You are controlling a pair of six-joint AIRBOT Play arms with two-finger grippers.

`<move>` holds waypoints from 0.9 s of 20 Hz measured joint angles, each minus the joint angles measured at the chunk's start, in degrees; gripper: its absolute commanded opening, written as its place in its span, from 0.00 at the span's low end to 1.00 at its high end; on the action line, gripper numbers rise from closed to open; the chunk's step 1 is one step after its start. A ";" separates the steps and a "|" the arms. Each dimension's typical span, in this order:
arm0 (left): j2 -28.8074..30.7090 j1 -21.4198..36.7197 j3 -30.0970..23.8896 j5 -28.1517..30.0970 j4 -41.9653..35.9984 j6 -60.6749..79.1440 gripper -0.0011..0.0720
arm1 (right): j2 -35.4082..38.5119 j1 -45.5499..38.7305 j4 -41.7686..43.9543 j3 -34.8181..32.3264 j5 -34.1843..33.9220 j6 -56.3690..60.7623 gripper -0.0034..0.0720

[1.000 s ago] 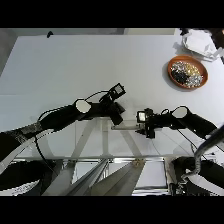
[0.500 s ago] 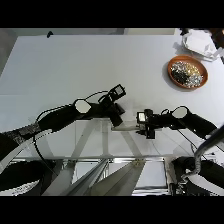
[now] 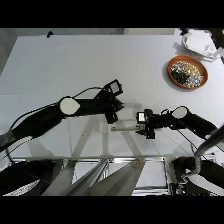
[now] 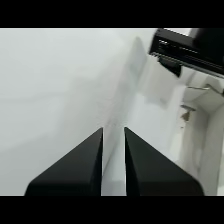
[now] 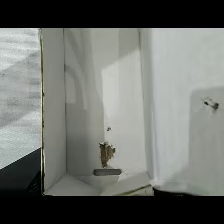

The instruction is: Fold the box and place the chain.

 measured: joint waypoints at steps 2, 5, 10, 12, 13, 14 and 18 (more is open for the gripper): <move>4.35 1.46 -0.02 -3.87 4.83 0.02 0.23 | 0.02 0.00 -0.04 0.00 -0.02 -0.02 0.57; 9.51 3.98 -0.02 -12.46 12.76 -0.11 0.22 | 0.02 0.00 -0.04 0.00 -0.02 -0.02 0.57; 10.93 5.46 -0.26 -24.35 19.89 -2.60 0.22 | 0.00 0.00 0.00 0.00 0.00 0.00 0.57; 9.18 5.22 -0.48 -26.01 20.55 -3.23 0.23 | 0.00 0.00 0.00 0.00 0.00 0.00 0.57; 7.98 5.11 -0.55 -26.45 20.46 -3.43 0.23 | 0.00 0.00 0.00 0.00 0.00 0.00 0.57; 6.51 4.98 -0.59 -26.58 20.20 -3.56 0.23 | 0.02 0.00 0.00 0.00 0.00 0.00 0.57; 0.66 4.59 -0.66 -23.69 19.34 -3.85 0.23 | 0.00 0.00 0.02 0.00 0.02 0.00 0.57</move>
